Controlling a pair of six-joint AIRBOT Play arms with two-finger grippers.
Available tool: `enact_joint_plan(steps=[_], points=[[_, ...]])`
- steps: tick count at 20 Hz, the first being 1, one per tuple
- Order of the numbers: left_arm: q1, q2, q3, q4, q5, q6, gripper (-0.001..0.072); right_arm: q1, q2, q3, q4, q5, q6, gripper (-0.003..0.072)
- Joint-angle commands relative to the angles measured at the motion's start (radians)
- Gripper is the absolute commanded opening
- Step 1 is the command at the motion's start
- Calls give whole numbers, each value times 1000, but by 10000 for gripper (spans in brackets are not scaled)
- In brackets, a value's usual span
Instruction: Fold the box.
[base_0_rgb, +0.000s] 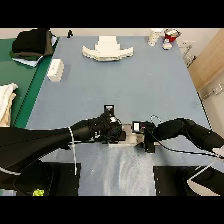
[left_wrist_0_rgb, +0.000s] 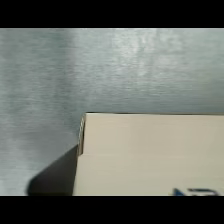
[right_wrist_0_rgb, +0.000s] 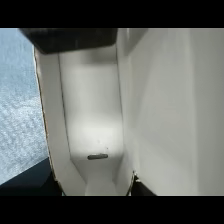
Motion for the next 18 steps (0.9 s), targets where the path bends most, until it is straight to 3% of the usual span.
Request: enact_joint_plan(steps=[1,10,12,15,18], points=[[1,-3,0,8,6,-3,15,1,-1,0,0,0,0,467],[1,-2,0,5,5,-4,21,1,-1,0,0,0,0,467],[1,2,5,3,-4,-2,367,1,-1,0,0,0,0,467],[3,2,27,8,-68,-1,382,1,-1,0,0,0,0,467],[3,1,28,7,-64,-1,381,1,-1,0,0,0,0,467]])
